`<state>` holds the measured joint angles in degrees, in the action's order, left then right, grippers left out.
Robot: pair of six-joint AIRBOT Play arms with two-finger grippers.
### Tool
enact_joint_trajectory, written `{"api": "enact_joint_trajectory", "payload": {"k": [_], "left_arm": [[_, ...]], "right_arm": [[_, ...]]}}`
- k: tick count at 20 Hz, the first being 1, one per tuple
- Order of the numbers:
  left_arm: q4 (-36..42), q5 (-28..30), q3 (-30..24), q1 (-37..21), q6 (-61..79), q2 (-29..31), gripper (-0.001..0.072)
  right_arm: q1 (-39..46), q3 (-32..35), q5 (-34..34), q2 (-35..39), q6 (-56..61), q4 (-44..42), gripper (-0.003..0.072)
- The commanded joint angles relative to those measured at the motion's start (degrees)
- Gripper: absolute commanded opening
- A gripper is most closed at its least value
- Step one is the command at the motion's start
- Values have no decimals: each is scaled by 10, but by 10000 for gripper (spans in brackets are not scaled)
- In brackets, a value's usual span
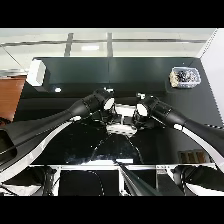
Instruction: Fold the box and place the chain.
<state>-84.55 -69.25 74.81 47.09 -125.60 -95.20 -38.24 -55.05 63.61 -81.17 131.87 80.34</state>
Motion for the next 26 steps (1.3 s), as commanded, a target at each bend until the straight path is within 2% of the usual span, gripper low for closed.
{"api": "enact_joint_trajectory", "payload": {"k": [1, 2, 3, 4, 5, 10, 11, 13, 18, 23, 26], "left_arm": [[0, 0, 0, 0, 0, 0, 26], [0, 0, 0, 0, 0, 0, 26], [0, 0, 0, 0, 0, 0, 26], [0, 0, 0, 0, 0, 0, 26], [0, 0, 0, 0, 0, 0, 26], [0, 0, 0, 0, 0, 0, 26], [0, 0, 0, 0, 0, 0, 26], [0, 0, 0, 0, 0, 0, 26], [0, 0, 0, 0, 0, 0, 26], [0, 0, 0, 0, 0, 0, 26], [0, 0, 0, 0, 0, 0, 26]], "right_arm": [[-1, 0, -4, 0, -8, -7, 53], [-1, 0, -7, -1, -8, -7, 171], [-1, 0, -7, 0, -8, -8, 175], [-1, 0, -7, 0, -14, -8, 73], [-1, 0, -6, 0, -19, -8, 15], [0, 0, -4, 3, -21, -8, 18], [0, 0, -2, 4, -21, -9, 34], [3, 0, 13, 4, -28, -10, 258], [4, -5, 20, 15, -50, -10, 264], [5, -28, 41, 110, -78, -8, 264], [19, -28, 54, 205, -87, 58, 264]]}}
